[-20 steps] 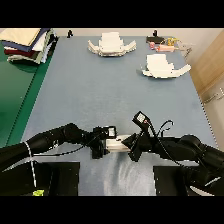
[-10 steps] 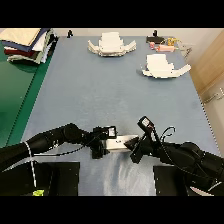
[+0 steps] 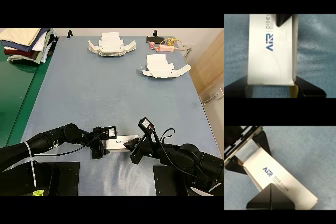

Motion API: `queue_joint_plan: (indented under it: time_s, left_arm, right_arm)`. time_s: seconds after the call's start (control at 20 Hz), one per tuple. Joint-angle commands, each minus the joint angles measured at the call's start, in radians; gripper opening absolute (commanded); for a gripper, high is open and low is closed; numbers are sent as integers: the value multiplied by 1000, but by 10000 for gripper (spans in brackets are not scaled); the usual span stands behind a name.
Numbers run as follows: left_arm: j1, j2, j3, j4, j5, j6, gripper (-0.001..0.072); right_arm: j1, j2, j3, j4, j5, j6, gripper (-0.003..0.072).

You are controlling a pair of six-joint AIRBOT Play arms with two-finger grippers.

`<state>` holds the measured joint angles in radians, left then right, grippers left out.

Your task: Fold the box.

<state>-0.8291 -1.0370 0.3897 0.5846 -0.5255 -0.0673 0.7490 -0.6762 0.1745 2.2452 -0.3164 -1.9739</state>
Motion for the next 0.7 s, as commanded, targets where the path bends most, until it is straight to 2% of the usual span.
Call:
queue_joint_plan:
  time_s: [0.0,0.2,0.65]
  left_arm:
    - [0,0,1,-1,-1,-1,387]
    - [0,0,1,-1,-1,-1,387]
    - [0,0,1,-1,-1,-1,387]
  right_arm:
    - [1,-23,-2,-4,-47,4,2]
    - [1,-10,19,-5,-58,3,2]
    - [0,116,82,-50,-55,3,3]
